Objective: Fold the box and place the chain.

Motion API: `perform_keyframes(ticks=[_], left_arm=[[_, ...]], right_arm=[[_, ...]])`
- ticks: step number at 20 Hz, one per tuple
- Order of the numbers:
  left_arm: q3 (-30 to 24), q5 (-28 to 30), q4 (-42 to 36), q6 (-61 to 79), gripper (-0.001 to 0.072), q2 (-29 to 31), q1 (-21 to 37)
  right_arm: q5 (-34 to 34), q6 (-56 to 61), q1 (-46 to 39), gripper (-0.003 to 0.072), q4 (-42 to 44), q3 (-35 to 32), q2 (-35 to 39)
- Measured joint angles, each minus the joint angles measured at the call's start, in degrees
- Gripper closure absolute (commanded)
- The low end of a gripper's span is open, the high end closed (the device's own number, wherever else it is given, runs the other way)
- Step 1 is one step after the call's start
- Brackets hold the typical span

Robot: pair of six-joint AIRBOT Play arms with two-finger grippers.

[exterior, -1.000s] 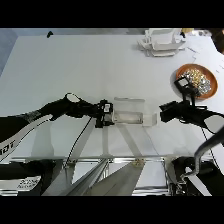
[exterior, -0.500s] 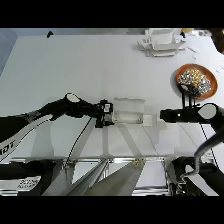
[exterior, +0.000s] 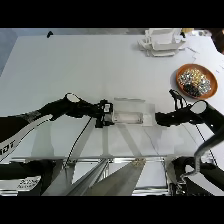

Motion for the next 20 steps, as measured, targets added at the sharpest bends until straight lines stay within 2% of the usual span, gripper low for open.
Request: perform_keyframes(ticks=[10, 13, 19, 20], left_arm=[[0.0, 0.0, 0.0, 0.0, 0.0623, 0.0, 0.0], [0.0, 0.0, 0.0, 0.0, 0.0623, 0.0, 0.0], [0.0, 0.0, 0.0, 0.0, 0.0623, 0.0, 0.0], [0.0, 0.0, 0.0, 0.0, 0.0623, 0.0, 0.0]], right_arm=[[1.2, -4.6, 0.0, 0.0673, 6.6, 0.0, 1.5], [1.8, -6.2, 0.0, 0.0495, 8.3, 0.0, 3.0], [3.0, -9.0, 0.0, 0.0485, 12.2, 0.0, 5.1], [3.2, -9.5, 0.0, 0.046, 12.9, 0.0, 5.4]])
